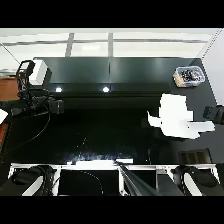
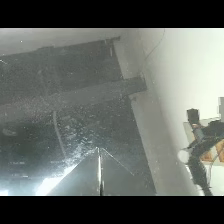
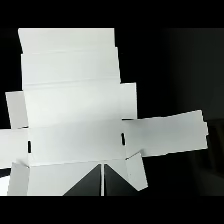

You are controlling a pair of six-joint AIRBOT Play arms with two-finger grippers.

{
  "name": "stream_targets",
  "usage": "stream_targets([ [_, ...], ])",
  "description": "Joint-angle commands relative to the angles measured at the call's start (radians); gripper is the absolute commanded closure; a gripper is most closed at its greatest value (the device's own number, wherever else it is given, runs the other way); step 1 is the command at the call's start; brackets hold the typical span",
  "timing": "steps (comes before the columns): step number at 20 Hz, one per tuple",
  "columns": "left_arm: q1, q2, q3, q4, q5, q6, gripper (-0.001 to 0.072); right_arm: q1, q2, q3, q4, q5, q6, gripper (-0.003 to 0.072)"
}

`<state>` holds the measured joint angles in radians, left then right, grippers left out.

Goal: Fold the box and place the chain.

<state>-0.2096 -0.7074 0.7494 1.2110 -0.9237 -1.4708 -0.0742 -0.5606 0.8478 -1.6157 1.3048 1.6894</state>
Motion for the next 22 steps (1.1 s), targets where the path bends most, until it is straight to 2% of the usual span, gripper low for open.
stream_targets([
  [1, -0.001, 0.0, 0.0, 0.0, 0.0, 0.0, 0.0681, -0.001, 0.0, 0.0, 0.0, 0.0, 0.0, 0.0654],
  [11, -0.001, 0.0, 0.0, 0.0, 0.0, 0.0, 0.0681, -0.001, 0.0, 0.0, 0.0, 0.0, 0.0, 0.0654],
  [14, -0.001, 0.0, 0.0, 0.0, 0.002, 0.0, 0.068, -0.001, 0.0, 0.0, -0.122, -0.007, -0.219, 0.0654],
  [16, -0.001, 0.0, 0.0, 0.0, 0.098, 0.0, 0.0679, -0.001, 0.0, 0.0, -0.192, -0.007, -0.231, 0.0654],
  [19, -0.001, 0.0, 0.0, 0.0, 0.227, 0.0, 0.0679, -0.001, 0.0, 0.0, -0.196, -0.007, -0.232, 0.0654],
  [22, -0.001, 0.0, 0.0, 0.0, 0.278, 0.0, 0.0679, 0.0, 0.0, 0.0, -0.084, -0.101, -0.23, 0.0654],
])
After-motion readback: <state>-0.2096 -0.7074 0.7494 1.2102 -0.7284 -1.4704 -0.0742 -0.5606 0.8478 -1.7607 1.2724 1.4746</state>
